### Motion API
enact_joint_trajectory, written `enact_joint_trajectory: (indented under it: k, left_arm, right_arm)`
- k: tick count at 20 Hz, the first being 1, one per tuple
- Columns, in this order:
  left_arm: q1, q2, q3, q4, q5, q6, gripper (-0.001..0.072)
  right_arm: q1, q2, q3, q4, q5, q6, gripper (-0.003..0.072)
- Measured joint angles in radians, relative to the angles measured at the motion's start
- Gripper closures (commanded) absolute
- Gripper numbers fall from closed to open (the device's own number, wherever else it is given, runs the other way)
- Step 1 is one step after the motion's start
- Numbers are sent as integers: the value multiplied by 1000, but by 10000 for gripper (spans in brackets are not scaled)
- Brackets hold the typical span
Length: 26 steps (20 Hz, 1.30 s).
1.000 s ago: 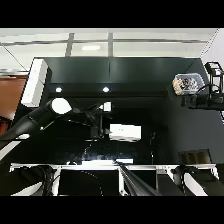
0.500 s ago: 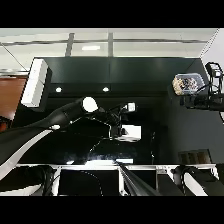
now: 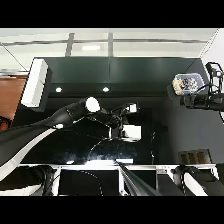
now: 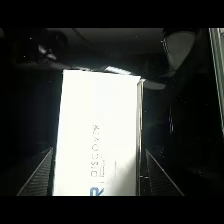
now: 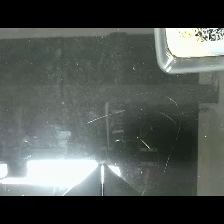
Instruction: Fold the box and place the chain.
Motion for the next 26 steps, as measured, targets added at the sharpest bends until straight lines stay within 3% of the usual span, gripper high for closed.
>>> enact_joint_trajectory:
  k: [10, 19, 24, 25, 26]
  left_arm:
    - [-32, -1, 0, 70, -13, -4, 3]
    - [-91, -28, 0, 147, 68, -69, 4]
    - [-132, -37, 0, 270, 107, -183, 13]
    - [-141, -38, 0, 289, 115, -197, 67]
    - [-149, -38, 0, 303, 122, -211, 196]
  right_arm:
    - [0, 0, 0, 0, -2, 0, 678]
    - [0, 0, 0, 0, -2, 0, 678]
    - [0, 0, 0, 0, -2, 0, 678]
    - [0, 0, 0, 0, -2, 0, 678]
    - [0, 0, 0, 0, -2, 0, 678]
